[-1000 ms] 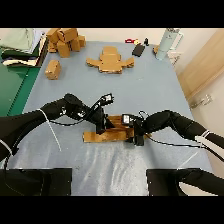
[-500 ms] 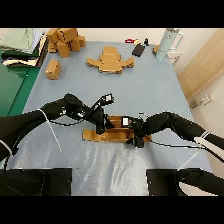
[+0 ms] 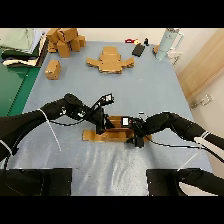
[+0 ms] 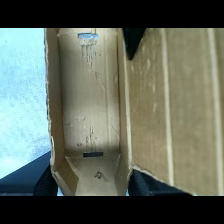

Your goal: Fold the box.

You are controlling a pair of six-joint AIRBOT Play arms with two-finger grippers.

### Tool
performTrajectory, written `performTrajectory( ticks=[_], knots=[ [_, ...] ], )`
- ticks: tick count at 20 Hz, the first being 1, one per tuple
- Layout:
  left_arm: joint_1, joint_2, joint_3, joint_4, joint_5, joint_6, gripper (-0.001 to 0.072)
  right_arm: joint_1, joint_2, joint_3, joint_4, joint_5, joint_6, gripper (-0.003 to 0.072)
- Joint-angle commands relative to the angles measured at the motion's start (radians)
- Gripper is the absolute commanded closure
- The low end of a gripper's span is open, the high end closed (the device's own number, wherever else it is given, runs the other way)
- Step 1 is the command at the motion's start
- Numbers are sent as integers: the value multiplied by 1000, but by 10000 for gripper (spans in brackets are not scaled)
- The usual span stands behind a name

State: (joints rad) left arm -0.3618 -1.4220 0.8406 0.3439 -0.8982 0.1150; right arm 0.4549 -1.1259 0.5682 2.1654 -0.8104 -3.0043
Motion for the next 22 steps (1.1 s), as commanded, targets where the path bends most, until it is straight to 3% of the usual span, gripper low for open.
performTrajectory(
  ticks=[1,22],
  knots=[
    [0,0,0,0,0,0,696,1,0,0,-15,8,0,181],
    [0,0,0,0,2,0,696,1,-15,0,-16,36,0,181]
  ],
)
